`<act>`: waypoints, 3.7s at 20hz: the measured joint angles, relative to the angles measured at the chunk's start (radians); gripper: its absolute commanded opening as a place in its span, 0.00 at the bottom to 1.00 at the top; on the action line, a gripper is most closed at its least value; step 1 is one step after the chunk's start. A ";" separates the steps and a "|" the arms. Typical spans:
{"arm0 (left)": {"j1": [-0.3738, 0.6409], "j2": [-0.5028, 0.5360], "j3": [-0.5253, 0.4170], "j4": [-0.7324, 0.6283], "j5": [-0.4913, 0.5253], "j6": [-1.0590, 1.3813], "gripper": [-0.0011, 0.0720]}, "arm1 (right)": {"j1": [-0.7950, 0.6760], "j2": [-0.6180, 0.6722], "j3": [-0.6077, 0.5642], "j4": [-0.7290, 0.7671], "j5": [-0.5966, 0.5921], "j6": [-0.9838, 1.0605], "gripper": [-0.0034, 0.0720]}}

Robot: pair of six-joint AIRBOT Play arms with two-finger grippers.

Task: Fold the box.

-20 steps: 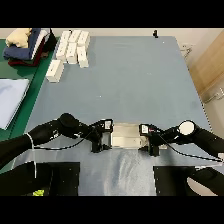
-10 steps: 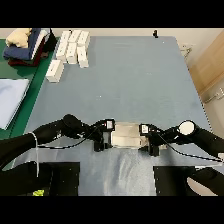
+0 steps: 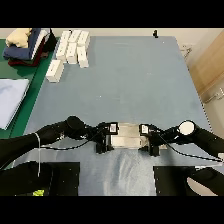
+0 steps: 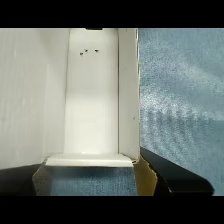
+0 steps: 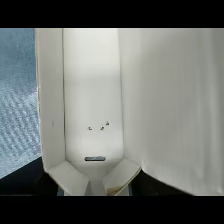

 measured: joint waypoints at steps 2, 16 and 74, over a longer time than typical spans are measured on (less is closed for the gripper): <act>-0.002 -0.001 0.001 0.006 -0.006 -0.012 0.97 | 0.000 0.000 0.000 0.000 0.000 0.000 0.77; -0.004 -0.002 0.001 0.021 0.001 -0.041 0.57 | 0.000 0.000 0.000 0.000 0.000 0.000 0.77; -0.004 -0.002 0.001 0.021 0.005 -0.044 0.57 | 0.004 -0.018 0.126 0.574 0.000 1.259 0.25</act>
